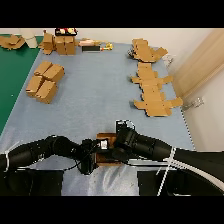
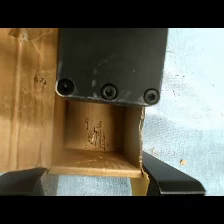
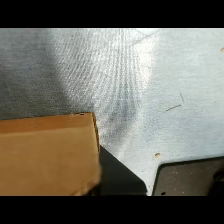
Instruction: Fold the box.
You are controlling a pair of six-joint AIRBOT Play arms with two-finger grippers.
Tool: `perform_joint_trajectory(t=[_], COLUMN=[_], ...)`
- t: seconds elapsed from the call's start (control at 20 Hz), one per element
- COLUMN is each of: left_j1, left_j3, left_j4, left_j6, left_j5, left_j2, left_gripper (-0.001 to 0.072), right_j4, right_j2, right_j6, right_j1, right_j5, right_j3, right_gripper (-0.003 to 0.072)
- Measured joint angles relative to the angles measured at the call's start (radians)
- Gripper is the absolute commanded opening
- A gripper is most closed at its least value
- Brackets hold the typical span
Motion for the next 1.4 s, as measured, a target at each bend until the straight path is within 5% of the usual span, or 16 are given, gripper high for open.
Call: perform_joint_trajectory(t=[0.1, 0.15, 0.2, 0.25, 0.4, 0.55, 0.65, 1.2, 1.3, 1.4], left_j1=[0.0, 0.0, 0.0, 0.0, 0.0, 0.0, 0.0, 0.0, 0.0, 0.0], left_j3=[0.0, 0.0, 0.0, 0.0, 0.0, 0.0, 0.0, 0.0, 0.0, 0.0], left_j4=[-0.001, -0.001, -0.004, -0.003, -0.003, -0.003, -0.003, -0.003, -0.003, -0.003], left_j6=[-0.001, -0.001, -0.005, -0.005, -0.004, -0.004, -0.004, -0.003, -0.003, -0.003], left_j5=[0.0, 0.0, 0.0, 0.0, 0.0, 0.0, 0.0, 0.0, 0.0, 0.0], left_j2=[0.0, 0.0, 0.0, 0.0, 0.0, 0.0, 0.0, 0.0, 0.0, 0.0], left_gripper=[0.0462, 0.0462, 0.0462, 0.0462, 0.0462, 0.0462, 0.0462, 0.0462, 0.0462, 0.0462], right_j4=[0.0, 0.0, 0.0, 0.0, 0.004, -0.006, -0.015, -0.097, -0.11, -0.119], right_j2=[-0.001, -0.001, -0.001, -0.001, 0.019, 0.066, 0.1, 0.208, 0.216, 0.225], right_j6=[0.0, -0.001, 0.0, 0.0, -0.001, 0.005, 0.016, 0.056, 0.056, 0.058], right_j1=[0.0, 0.0, 0.0, 0.0, 0.0, 0.0, 0.0, -0.001, -0.001, -0.006], right_j5=[0.0, -0.001, -0.005, -0.014, -0.018, -0.025, -0.031, -0.05, -0.057, -0.077], right_j3=[0.0, 0.0, -0.001, -0.002, 0.002, 0.003, 0.004, 0.004, 0.004, 0.004], right_gripper=[0.0009, 0.0098, 0.029, 0.0364, 0.0364, 0.0357, 0.0273, 0.0272, 0.0067, 0.0004])
